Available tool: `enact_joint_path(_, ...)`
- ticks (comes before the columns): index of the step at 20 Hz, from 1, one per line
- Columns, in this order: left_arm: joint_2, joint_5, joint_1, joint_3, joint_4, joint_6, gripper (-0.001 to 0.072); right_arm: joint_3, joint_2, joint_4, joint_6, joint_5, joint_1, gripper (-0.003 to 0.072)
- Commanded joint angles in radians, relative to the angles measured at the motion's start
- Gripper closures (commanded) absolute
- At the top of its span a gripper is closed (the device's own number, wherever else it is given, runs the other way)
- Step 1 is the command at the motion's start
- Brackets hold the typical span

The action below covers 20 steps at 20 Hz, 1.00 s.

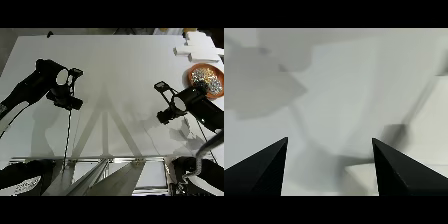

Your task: Fold the box and place the chain.

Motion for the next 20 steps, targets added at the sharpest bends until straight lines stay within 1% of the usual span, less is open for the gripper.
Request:
enact_joint_path(1, 0.000, 0.000, -0.001, 0.000, 0.000, 0.000, 0.0489, 0.008, 0.002, -0.415, 0.087, 0.035, -0.033, 0.0150)
enact_joint_path(2, 0.000, 0.000, -0.001, 0.000, 0.000, 0.000, 0.0489, 0.010, 0.007, -0.451, 0.085, 0.040, -0.061, 0.0150)
enact_joint_path(4, 0.000, 0.000, -0.001, 0.000, 0.000, 0.000, 0.0489, 0.009, 0.011, -0.455, 0.077, 0.032, -0.154, 0.0150)
enact_joint_path(8, 0.000, 0.000, -0.001, 0.000, 0.000, 0.000, 0.0489, 0.009, 0.011, -0.451, 0.053, -0.003, -0.404, 0.0152)
enact_joint_path(9, 0.001, 0.000, -0.001, 0.000, 0.000, 0.000, 0.0489, 0.009, 0.011, -0.446, 0.050, -0.009, -0.468, 0.0188)
enact_joint_path(10, 0.001, 0.000, -0.001, 0.000, 0.000, 0.000, 0.0489, 0.009, 0.011, -0.439, 0.048, -0.018, -0.536, 0.0414)
enact_joint_path(11, 0.000, 0.000, -0.001, 0.000, 0.000, 0.000, 0.0489, 0.009, 0.011, -0.437, 0.035, -0.026, -0.595, 0.0670)
enact_joint_path(13, 0.001, 0.000, -0.001, 0.000, 0.000, 0.000, 0.0489, 0.009, 0.011, -0.437, -0.019, -0.059, -0.707, 0.0651)
enact_joint_path(14, 0.001, 0.000, -0.001, 0.000, 0.000, 0.000, 0.0489, 0.009, 0.011, -0.436, -0.040, -0.085, -0.758, 0.0562)
enact_joint_path(15, 0.001, 0.000, -0.001, 0.000, 0.000, 0.000, 0.0489, 0.009, 0.011, -0.421, -0.067, -0.114, -0.801, 0.0387)
enact_joint_path(16, 0.001, 0.000, -0.001, 0.000, 0.000, 0.000, 0.0489, 0.009, 0.010, -0.371, -0.111, -0.149, -0.844, 0.0203)
enact_joint_path(17, 0.001, 0.000, -0.001, 0.000, 0.000, 0.000, 0.0489, 0.009, 0.005, -0.314, -0.159, -0.176, -0.877, 0.0189)
enact_joint_path(18, 0.001, 0.000, -0.001, 0.000, 0.000, 0.000, 0.0489, 0.009, -0.006, -0.259, -0.203, -0.200, -0.905, 0.0190)
enact_joint_path(19, 0.000, 0.000, -0.001, 0.000, 0.000, 0.000, 0.0489, 0.009, -0.019, -0.227, -0.223, -0.216, -0.924, 0.0196)
enact_joint_path(20, 0.000, 0.000, -0.001, 0.000, 0.000, 0.000, 0.0489, 0.009, -0.034, -0.214, -0.231, -0.220, -0.939, 0.0228)
